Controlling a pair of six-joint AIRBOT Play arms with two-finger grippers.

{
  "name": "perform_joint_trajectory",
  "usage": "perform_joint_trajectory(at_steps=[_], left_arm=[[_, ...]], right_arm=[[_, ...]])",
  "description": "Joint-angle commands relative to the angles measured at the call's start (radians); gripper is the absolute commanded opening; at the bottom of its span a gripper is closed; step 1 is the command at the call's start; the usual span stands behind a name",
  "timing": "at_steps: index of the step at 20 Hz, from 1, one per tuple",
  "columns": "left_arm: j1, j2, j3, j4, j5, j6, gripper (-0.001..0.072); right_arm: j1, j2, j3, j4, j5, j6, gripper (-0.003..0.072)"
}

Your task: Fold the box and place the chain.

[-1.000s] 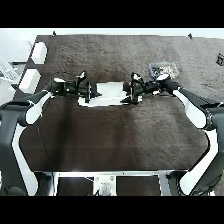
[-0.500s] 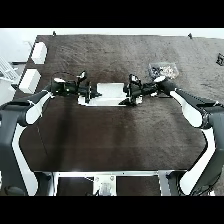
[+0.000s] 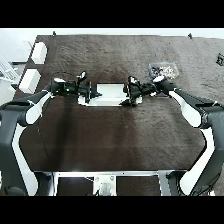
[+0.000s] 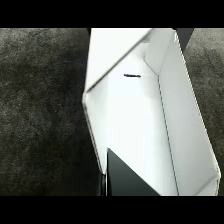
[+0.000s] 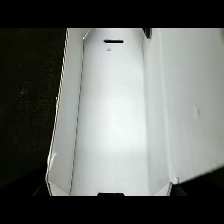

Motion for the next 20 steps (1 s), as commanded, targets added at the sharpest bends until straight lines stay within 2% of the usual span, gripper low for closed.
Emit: perform_joint_trajectory(at_steps=[1,7,20], left_arm=[[0.000,0.000,0.000,0.000,0.001,0.000,0.0023],[0.000,0.000,0.000,0.000,0.001,0.000,0.0023],[0.000,0.000,0.000,0.000,0.001,0.000,0.0023]], right_arm=[[0.013,-0.002,0.005,-0.026,0.003,-0.005,0.0617],[0.022,-0.032,0.053,-0.035,0.004,0.027,0.0617],[0.021,-0.034,0.055,-0.035,0.005,0.038,0.0608]])
